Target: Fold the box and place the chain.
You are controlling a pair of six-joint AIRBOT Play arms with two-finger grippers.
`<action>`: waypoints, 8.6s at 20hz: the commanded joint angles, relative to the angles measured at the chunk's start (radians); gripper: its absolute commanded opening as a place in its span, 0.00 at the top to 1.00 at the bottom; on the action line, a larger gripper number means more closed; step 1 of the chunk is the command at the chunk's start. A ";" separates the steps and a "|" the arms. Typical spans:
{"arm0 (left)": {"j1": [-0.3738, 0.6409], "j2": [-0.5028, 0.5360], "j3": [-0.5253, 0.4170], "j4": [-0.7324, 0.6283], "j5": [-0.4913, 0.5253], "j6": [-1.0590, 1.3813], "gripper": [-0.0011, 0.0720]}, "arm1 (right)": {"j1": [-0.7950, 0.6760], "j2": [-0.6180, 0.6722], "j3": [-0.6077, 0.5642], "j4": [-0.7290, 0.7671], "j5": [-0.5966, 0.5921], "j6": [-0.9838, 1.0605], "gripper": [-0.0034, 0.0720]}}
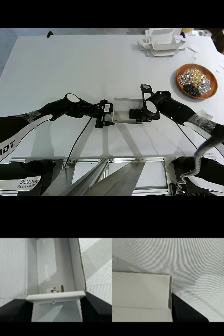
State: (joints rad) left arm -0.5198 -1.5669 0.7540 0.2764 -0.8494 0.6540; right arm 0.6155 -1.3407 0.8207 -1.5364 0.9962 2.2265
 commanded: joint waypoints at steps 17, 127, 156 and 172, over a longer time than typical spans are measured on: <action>0.001 0.000 0.001 0.001 0.000 0.000 0.87 | 0.000 -0.024 0.000 -0.011 -0.027 -0.009 0.76; 0.001 0.000 0.001 0.000 0.000 0.000 0.87 | -0.862 0.409 0.550 0.527 0.485 -0.954 0.94; 0.001 0.000 0.001 0.000 0.000 0.000 0.87 | -0.239 0.483 0.247 0.514 0.220 -0.977 0.94; 0.001 0.000 0.001 0.000 0.000 0.000 0.87 | -0.070 0.241 0.055 0.419 0.058 -0.993 0.94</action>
State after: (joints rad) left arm -0.5194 -1.5673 0.7540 0.2768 -0.8497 0.6540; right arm 0.5358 -1.0657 0.8795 -1.0870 1.0641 1.2259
